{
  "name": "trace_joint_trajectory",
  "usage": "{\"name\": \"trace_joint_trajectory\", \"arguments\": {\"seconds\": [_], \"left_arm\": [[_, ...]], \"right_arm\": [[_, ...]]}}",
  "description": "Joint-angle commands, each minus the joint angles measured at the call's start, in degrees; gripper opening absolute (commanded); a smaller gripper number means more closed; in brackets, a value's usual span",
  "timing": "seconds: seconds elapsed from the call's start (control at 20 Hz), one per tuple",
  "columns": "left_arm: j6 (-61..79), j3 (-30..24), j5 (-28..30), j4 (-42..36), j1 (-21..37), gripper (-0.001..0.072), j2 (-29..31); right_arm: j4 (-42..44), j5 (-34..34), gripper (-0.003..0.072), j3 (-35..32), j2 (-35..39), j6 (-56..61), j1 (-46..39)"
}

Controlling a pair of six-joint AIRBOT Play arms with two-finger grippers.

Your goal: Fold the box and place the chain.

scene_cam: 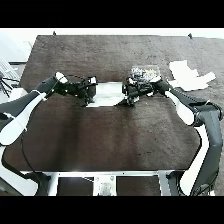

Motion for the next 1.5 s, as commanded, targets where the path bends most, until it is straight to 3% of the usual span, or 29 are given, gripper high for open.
{"name": "trace_joint_trajectory", "arguments": {"seconds": [0.0, 0.1, 0.15, 0.3, 1.2, 1.45], "left_arm": [[1.8, 0.1, 0.7, -1.1, -0.9, 0.0346, 0.0], [1.8, 0.1, 2.1, -0.7, -1.9, 0.0312, 0.0], [1.8, 0.1, 2.5, -0.8, -2.0, 0.0195, 0.0], [1.8, 0.1, 2.9, -1.4, -2.0, 0.017, 0.0], [3.3, 0.1, -0.6, -2.3, -2.0, 0.02, -0.2], [3.0, 0.1, -0.5, 2.0, -2.0, 0.0201, -0.2]], "right_arm": [[0.0, 0.0, 0.0521, 0.0, 0.0, 0.0, 0.0], [0.0, 0.0, 0.052, 0.0, 0.0, 0.0, 0.0], [0.0, 0.0, 0.052, 0.0, 0.0, 0.0, 0.0], [0.0, 0.0, 0.0521, 0.0, 0.0, 0.0, 0.0], [0.0, 0.0, 0.0521, 0.0, 0.0, 0.0, 0.0], [0.0, 0.0, 0.052, 0.0, 0.0, 0.0, 0.0]]}}
